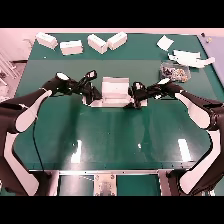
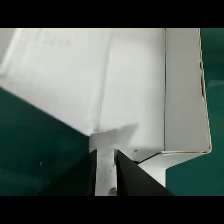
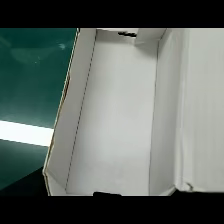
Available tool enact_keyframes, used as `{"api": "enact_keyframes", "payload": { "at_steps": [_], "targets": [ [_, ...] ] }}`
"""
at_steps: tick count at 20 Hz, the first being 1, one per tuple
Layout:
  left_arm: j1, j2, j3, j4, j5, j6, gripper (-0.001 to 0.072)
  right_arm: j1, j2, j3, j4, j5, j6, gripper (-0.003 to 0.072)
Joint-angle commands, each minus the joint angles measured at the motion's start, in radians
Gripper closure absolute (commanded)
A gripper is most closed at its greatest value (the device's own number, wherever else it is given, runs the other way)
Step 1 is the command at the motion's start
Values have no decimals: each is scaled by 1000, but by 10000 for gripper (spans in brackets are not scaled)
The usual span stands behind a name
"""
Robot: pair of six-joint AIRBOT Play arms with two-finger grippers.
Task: Fold the box and place the chain.
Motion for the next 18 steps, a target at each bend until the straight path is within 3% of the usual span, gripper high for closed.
{"api": "enact_keyframes", "payload": {
  "at_steps": [1,3,4,5,7,14,18],
  "targets": [
    [40,2,1,-3,-43,3,544,0,1,0,3,-6,3,109],
    [65,3,8,-16,-71,3,546,0,1,0,3,-6,3,109],
    [76,3,21,-26,-102,3,658,0,1,0,3,-6,2,109],
    [84,3,39,-31,-148,-1,686,0,1,0,3,-6,2,109],
    [94,8,74,-38,-230,-98,687,0,1,0,3,-6,3,109],
    [171,146,46,137,-94,-593,694,0,1,0,3,-6,2,110],
    [176,322,-149,269,89,-699,693,0,1,0,3,-6,2,109]
  ]
}}
